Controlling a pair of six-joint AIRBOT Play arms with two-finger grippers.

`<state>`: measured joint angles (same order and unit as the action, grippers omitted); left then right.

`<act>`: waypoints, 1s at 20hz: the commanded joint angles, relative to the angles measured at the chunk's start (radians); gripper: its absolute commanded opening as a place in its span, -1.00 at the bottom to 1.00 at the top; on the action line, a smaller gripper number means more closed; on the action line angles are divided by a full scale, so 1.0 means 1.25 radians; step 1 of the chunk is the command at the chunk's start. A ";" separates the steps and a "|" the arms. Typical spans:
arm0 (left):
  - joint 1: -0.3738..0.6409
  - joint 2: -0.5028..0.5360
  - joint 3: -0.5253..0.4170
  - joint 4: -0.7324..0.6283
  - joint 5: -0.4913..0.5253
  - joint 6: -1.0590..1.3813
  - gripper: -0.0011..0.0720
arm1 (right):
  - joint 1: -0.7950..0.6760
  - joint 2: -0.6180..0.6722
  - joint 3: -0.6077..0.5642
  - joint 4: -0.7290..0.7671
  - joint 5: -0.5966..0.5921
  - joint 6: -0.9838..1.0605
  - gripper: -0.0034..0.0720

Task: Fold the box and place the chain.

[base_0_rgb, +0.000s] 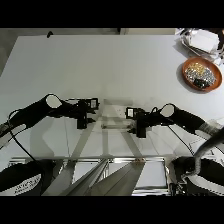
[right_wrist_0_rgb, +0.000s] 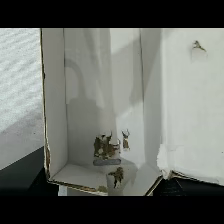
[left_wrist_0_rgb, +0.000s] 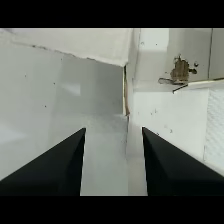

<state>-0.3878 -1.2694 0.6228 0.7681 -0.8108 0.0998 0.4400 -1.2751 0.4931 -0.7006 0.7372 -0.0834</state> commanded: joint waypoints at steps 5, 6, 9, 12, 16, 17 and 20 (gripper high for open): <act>-0.009 0.005 0.000 -0.045 -0.039 0.179 0.11 | 0.001 0.000 0.000 0.000 0.000 0.000 -0.06; -0.021 0.005 0.000 -0.052 -0.045 0.200 0.10 | 0.001 0.000 0.000 0.000 0.001 0.000 -0.06; -0.057 0.005 0.000 -0.059 -0.042 0.214 0.09 | 0.001 0.000 0.000 0.000 0.000 0.000 -0.06; -0.070 0.005 0.000 -0.089 -0.043 0.214 0.08 | 0.001 0.000 0.000 0.000 0.001 0.000 -0.06; -0.070 0.005 0.000 -0.118 -0.043 0.207 -0.28 | 0.001 0.000 0.000 0.000 0.000 0.000 -0.06; -0.070 0.005 0.000 -0.117 -0.043 0.198 -0.28 | 0.001 0.000 0.000 0.000 0.000 0.000 -0.06; -0.070 0.004 0.000 -0.118 -0.036 0.183 -0.28 | 0.001 0.000 0.000 0.000 0.001 0.001 -0.06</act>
<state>-0.4736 -1.2636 0.6220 0.6373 -0.8600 0.3431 0.4400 -1.2747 0.4931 -0.7025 0.7387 -0.0845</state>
